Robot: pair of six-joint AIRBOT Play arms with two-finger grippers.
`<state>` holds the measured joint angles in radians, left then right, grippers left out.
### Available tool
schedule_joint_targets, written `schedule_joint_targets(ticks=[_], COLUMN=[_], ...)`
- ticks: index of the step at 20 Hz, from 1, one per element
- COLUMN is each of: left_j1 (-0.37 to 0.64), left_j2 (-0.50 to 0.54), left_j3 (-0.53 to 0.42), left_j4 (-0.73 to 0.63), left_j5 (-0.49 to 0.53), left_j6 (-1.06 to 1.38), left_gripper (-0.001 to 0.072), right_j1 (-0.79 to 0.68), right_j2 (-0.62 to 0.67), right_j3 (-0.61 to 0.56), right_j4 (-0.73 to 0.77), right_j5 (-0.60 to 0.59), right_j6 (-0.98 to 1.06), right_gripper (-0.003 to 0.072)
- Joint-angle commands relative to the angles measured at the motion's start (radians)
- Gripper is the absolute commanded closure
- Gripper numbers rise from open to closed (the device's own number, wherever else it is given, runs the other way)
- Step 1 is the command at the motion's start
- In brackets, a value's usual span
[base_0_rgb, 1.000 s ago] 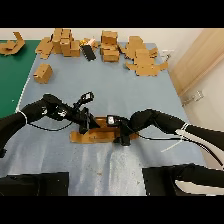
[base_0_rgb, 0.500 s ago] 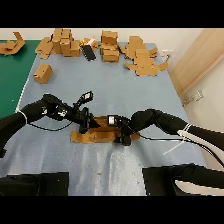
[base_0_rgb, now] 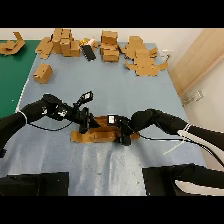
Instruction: Fold the box.
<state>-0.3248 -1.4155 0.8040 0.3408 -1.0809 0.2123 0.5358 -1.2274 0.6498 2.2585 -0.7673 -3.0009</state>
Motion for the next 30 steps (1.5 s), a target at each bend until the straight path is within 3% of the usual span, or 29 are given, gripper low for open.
schedule_joint_targets(ticks=[1,24,30], left_j1=[0.000,0.000,0.000], left_j2=[0.000,0.000,0.000], left_j3=[0.000,0.000,0.000], left_j4=[0.000,0.000,0.000], left_j5=[0.000,0.000,0.000], left_j6=[0.000,0.000,0.000], left_gripper=[0.0697,0.0697,0.0697], right_j1=[0.000,0.000,0.000], right_j2=[0.000,0.001,-0.002], right_j3=[0.001,0.001,0.001], right_j4=[0.000,0.000,-0.002], right_j5=[0.011,-0.001,0.055], right_j6=[0.000,0.000,0.000], right_gripper=[0.0108,0.0090,0.0108])
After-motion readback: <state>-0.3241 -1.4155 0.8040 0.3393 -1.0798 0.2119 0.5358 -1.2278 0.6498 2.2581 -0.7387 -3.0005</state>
